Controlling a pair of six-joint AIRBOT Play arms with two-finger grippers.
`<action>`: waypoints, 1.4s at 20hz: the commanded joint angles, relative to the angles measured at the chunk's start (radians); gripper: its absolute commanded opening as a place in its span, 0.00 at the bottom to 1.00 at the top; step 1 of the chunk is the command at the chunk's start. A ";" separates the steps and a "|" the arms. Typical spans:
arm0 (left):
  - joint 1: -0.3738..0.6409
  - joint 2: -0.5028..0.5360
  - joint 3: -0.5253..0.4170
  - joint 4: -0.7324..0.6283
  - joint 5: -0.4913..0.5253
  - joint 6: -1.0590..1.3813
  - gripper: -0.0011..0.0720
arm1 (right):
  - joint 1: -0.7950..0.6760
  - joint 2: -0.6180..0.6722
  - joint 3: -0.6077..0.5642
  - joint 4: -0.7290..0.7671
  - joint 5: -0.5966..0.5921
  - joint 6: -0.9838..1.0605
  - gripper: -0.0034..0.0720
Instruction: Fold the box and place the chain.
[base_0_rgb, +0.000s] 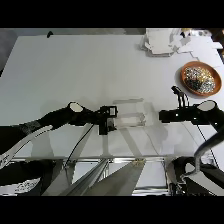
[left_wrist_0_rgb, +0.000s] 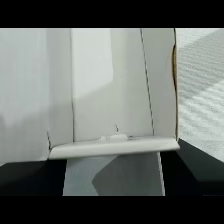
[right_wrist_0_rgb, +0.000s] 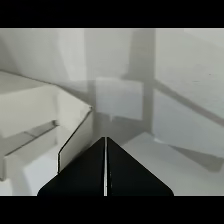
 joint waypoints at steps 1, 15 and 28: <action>0.000 0.001 0.000 0.000 0.000 0.000 0.20 | 0.003 0.000 0.000 0.119 0.069 -0.042 0.08; 0.000 0.001 0.000 0.000 0.000 0.000 0.20 | 0.168 0.076 0.000 0.117 0.019 -0.027 0.68; 0.000 0.001 0.000 0.000 0.000 0.000 0.20 | 0.518 0.075 0.106 -0.332 -0.194 0.425 0.68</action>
